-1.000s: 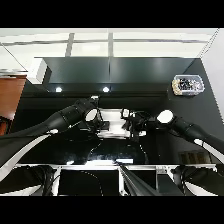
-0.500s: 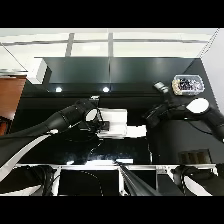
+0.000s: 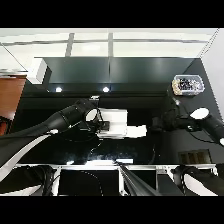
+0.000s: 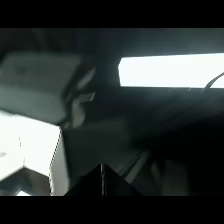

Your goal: Fold the box and place the chain.

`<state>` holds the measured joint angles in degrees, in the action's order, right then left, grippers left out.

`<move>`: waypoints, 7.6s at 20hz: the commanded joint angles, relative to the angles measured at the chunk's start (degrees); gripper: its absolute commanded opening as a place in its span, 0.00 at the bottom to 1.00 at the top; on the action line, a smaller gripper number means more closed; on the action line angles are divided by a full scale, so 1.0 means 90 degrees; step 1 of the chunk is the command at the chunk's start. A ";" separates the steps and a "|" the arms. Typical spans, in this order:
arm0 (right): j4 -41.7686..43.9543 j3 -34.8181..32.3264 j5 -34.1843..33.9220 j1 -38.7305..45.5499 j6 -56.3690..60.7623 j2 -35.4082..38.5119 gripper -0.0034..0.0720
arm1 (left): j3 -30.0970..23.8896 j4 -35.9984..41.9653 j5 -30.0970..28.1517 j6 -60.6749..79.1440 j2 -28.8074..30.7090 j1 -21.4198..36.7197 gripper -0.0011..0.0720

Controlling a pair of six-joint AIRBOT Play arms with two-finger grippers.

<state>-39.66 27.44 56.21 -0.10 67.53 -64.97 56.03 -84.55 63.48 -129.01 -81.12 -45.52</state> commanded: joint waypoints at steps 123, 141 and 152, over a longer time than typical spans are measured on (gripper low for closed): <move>-0.5377 0.6443 0.0146 0.1348 0.4631 -0.3487 0.93 | 0.0002 -0.0022 -0.0189 0.0000 -0.0002 0.0002 0.05; -0.4624 0.7009 0.0461 0.1579 0.3104 -0.4192 0.06 | 0.0002 -0.0022 -0.0192 0.0000 -0.0002 0.0002 0.05; -0.3789 0.7677 0.1311 0.1494 0.1387 -0.1564 0.05 | 0.0002 -0.0005 -0.0248 -0.0002 -0.0002 0.0002 0.05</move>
<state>-77.43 96.16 66.04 13.87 84.51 -85.41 56.03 -84.62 61.47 -129.03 -81.12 -45.52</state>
